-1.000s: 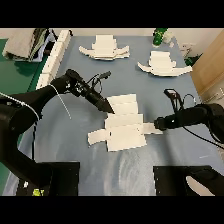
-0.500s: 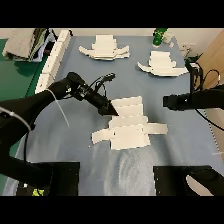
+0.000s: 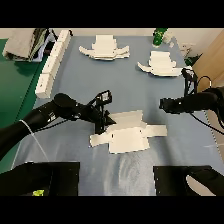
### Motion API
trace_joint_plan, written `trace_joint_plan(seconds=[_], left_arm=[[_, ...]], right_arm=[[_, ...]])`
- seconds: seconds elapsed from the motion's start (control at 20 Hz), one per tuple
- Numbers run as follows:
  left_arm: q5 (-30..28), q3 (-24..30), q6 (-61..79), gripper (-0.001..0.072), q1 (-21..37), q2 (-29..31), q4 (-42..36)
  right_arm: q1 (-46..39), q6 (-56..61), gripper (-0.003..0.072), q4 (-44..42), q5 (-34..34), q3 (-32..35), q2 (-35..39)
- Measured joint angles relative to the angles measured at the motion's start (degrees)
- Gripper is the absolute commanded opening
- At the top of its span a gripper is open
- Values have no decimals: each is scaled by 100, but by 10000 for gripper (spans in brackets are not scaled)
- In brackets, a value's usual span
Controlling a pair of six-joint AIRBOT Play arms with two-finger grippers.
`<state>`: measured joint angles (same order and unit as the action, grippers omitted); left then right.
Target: Fold the box.
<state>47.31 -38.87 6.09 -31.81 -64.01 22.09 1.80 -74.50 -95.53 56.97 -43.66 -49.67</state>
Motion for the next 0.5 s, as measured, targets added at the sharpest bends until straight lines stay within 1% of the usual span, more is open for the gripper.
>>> trace_joint_plan(seconds=[0.15,0.3,0.5], left_arm=[[-275,131,13,14,-155,33,120],[-503,177,-140,14,-258,-103,177],[-592,197,-354,14,-304,-245,170]], right_arm=[[0,37,66,-179,-138,96,-57],[2,52,66,-267,-208,133,-81],[4,55,66,-361,-247,151,-92]])
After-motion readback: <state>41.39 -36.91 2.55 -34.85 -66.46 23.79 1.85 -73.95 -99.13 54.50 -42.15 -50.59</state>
